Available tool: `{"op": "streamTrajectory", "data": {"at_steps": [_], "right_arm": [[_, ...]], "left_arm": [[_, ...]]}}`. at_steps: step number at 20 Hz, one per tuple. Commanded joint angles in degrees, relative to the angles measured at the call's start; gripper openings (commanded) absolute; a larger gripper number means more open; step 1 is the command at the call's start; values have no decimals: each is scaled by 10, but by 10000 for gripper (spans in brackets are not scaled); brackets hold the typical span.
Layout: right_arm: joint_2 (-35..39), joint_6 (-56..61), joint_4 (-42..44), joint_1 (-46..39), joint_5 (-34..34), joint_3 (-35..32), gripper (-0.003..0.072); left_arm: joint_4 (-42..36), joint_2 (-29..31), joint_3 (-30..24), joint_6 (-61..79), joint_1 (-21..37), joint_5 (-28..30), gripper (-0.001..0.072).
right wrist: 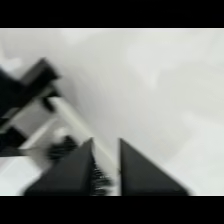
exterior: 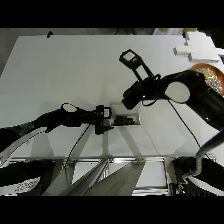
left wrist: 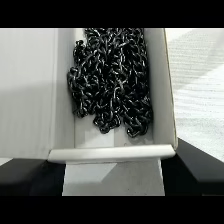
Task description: Fold the box and place the chain.
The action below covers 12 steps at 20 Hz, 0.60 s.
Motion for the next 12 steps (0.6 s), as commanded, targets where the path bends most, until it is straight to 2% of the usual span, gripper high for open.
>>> {"op": "streamTrajectory", "data": {"at_steps": [1,6,10,12], "right_arm": [[-29,-164,2,-37,19,17,37],[-108,-280,85,-34,63,0,37],[-74,-401,139,-10,66,-72,38],[-47,-418,143,6,56,-108,39]], "left_arm": [[0,0,0,0,0,0,209],[0,0,0,0,0,0,209],[0,0,0,0,0,0,209],[0,0,0,0,0,0,209]]}}
